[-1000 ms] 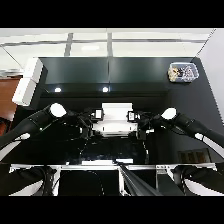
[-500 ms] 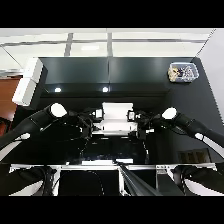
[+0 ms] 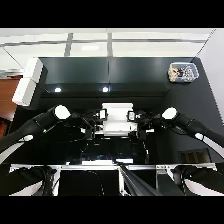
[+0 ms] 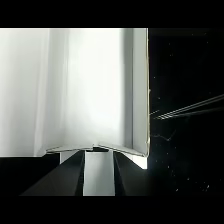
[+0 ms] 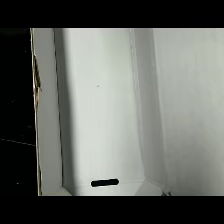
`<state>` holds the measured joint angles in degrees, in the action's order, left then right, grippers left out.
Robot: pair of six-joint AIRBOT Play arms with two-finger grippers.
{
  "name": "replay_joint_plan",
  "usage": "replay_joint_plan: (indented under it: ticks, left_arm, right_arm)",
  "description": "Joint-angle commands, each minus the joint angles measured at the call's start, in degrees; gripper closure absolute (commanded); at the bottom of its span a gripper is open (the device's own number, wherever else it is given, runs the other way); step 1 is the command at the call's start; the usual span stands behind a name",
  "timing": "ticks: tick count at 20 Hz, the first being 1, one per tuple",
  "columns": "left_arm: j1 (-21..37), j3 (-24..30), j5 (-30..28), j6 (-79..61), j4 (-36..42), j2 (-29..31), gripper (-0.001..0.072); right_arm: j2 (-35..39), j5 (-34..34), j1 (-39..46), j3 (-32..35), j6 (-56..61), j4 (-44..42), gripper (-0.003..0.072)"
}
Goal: Fold the box and place the chain.
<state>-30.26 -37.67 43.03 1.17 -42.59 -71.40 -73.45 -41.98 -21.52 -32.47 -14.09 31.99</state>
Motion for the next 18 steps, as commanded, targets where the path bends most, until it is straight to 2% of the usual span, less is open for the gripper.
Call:
replay_joint_plan:
  ticks: [1, 6, 13, 15, 16, 17, 18]
  left_arm:
    - [-0.6, 0.0, -1.5, 8.4, 0.2, -0.7, 0.0489]
    - [-2.4, 0.0, -2.8, 8.1, 3.0, -3.6, 0.0485]
    - [-3.5, 0.0, -3.8, 8.1, 3.0, -4.0, 0.049]
    - [-3.2, 0.0, -3.4, 8.1, 3.0, -4.0, 0.0684]
    - [-3.2, 0.0, -3.4, 8.1, 3.0, -4.0, 0.068]
    - [-3.3, 0.0, -3.4, 8.1, 3.0, -4.0, 0.0547]
    - [-3.3, 0.0, -3.5, 8.2, 3.0, -4.0, 0.033]
  right_arm:
    - [0.0, 0.0, 0.0, -0.1, 0.1, 0.0, 0.0458]
    - [0.0, 0.0, 0.0, -0.1, 0.1, 0.0, 0.0458]
    - [0.0, 0.0, 0.0, -0.1, 0.1, 0.0, 0.0458]
    - [0.0, 0.0, 0.0, -0.1, 0.1, 0.0, 0.0458]
    - [0.0, 0.0, 0.0, -0.1, 0.1, 0.0, 0.0459]
    - [0.0, 0.0, 0.0, 0.0, 0.1, 0.0, 0.0458]
    - [0.0, 0.0, 0.0, -0.1, 0.1, 0.0, 0.0458]
